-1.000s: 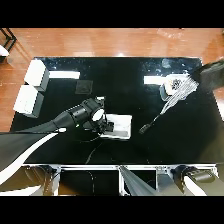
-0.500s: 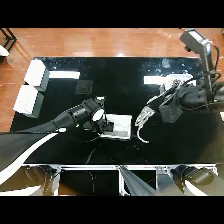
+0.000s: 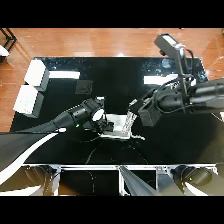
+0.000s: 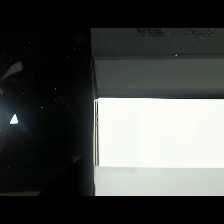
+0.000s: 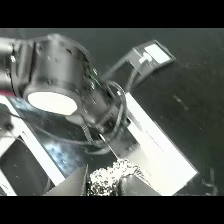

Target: Fold the box and place the chain.

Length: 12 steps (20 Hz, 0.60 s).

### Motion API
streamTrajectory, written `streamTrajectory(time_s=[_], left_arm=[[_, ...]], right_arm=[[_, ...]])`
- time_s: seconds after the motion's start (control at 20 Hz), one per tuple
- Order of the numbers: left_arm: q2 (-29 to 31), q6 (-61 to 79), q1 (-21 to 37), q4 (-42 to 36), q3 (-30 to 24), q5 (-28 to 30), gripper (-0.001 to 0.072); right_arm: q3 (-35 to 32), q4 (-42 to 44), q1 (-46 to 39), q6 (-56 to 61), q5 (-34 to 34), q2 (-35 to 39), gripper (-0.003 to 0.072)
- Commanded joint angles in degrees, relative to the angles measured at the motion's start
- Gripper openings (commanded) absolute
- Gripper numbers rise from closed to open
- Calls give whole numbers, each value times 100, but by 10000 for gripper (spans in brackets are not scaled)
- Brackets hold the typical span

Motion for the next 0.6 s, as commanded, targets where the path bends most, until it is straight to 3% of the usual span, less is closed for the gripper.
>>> streamTrajectory(time_s=[0.0, 0.15, 0.55], left_arm=[[2, 0, 0, 0, -2, 9, 21], [2, 0, 0, 2, -2, 9, 21], [2, 0, 2, 22, -2, 11, 22]], right_arm=[[-2, 101, 68, -26, -190, -249, 18], [-291, -15, 70, -26, 20, -393, 18], [-1392, 442, 70, -313, -713, -713, 19]])
